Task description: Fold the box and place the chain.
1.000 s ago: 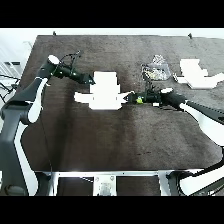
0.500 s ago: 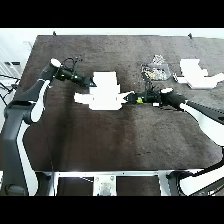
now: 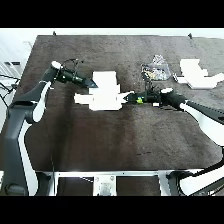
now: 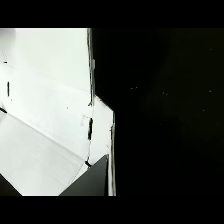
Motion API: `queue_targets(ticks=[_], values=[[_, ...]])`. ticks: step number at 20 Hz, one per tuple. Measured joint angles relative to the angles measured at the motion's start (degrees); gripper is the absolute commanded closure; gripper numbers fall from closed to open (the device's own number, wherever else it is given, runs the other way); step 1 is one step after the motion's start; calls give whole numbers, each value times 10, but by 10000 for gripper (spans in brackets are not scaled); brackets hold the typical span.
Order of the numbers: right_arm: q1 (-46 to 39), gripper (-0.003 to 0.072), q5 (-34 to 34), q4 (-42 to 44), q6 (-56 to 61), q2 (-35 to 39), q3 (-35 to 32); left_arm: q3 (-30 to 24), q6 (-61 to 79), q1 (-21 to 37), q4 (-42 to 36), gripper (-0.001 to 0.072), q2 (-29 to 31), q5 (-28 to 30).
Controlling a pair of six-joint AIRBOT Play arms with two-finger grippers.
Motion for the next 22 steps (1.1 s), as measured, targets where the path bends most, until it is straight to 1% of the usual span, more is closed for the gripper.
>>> queue_targets(ticks=[2,4,6,7,9,10,11,12,13,14,16,19,22], values=[[0,675,0,0,0,0,0,0,3,0,0,315,-4,-7],[0,675,0,0,-1,0,0,0,8,0,-2,473,-5,-11],[0,675,0,0,-1,0,0,0,12,0,-2,473,-7,-12],[0,675,0,0,-1,0,0,0,16,0,-4,540,-7,-12],[0,674,0,0,-1,0,0,0,26,0,-7,602,-7,-13],[0,670,0,-1,-1,0,0,0,33,0,-9,674,-7,-15],[0,573,0,-1,-1,0,0,0,41,0,-12,689,-7,-17],[0,523,-2,-3,-2,0,0,0,54,0,-16,690,-7,-22],[0,522,-2,-6,-2,0,0,0,66,0,-21,690,-7,-23],[0,501,-1,-4,-2,0,0,0,83,0,-27,691,-7,-23],[-1,388,0,-3,-6,0,0,0,122,0,-40,692,-7,-33],[-15,380,4,-3,-10,9,0,0,197,0,-55,696,-7,-55],[-47,380,8,-2,-12,33,0,-1,286,0,-66,697,-7,-82]])
